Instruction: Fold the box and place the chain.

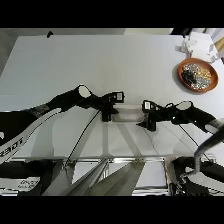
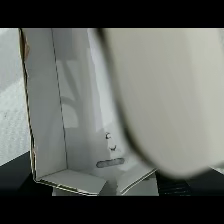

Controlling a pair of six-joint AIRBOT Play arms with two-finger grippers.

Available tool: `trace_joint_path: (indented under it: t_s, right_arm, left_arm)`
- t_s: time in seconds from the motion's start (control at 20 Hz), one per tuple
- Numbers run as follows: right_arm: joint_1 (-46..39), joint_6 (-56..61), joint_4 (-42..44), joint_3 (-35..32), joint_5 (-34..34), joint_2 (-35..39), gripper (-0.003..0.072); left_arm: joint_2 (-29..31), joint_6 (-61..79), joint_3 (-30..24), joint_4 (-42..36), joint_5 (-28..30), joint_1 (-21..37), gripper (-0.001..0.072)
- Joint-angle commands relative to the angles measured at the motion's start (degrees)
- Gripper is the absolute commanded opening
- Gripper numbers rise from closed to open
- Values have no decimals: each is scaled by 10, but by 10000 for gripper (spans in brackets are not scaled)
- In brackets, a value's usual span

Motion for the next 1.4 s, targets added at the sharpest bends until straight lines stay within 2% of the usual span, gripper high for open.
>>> trace_joint_path:
  t_s: [0.0, 0.1, 0.45, 0.5, 0.6, 0.75, 0.8, 1.15, 1.35]
  right_arm:
    - [0, -18, 32, 0, 7, 0, 619]
    - [0, -20, 39, 0, 14, 0, 640]
    - [0, -21, 47, 0, 26, 0, 639]
    - [0, -21, 46, 0, 24, 0, 631]
    - [0, -21, 37, 0, 21, 0, 494]
    - [-4, -27, 30, 0, 10, -1, 482]
    - [-9, -27, 29, 0, 10, -1, 445]
    - [-14, -27, 16, 0, 9, -1, 433]
    - [-12, -33, 14, 0, -14, 0, 432]
  left_arm:
    - [0, 1, 0, 1, -1, 0, 10]
    - [0, 0, 0, 1, -1, 0, 10]
    - [0, 0, 0, 1, -1, 0, 10]
    - [0, 1, 0, 1, -1, 0, 10]
    - [0, 0, 0, 1, -1, 0, 10]
    - [0, 0, 0, 1, -1, 0, 10]
    - [0, 0, 0, 1, -1, 0, 10]
    - [0, 0, 0, 1, -1, 0, 10]
    - [0, 0, 0, 1, -1, 0, 10]
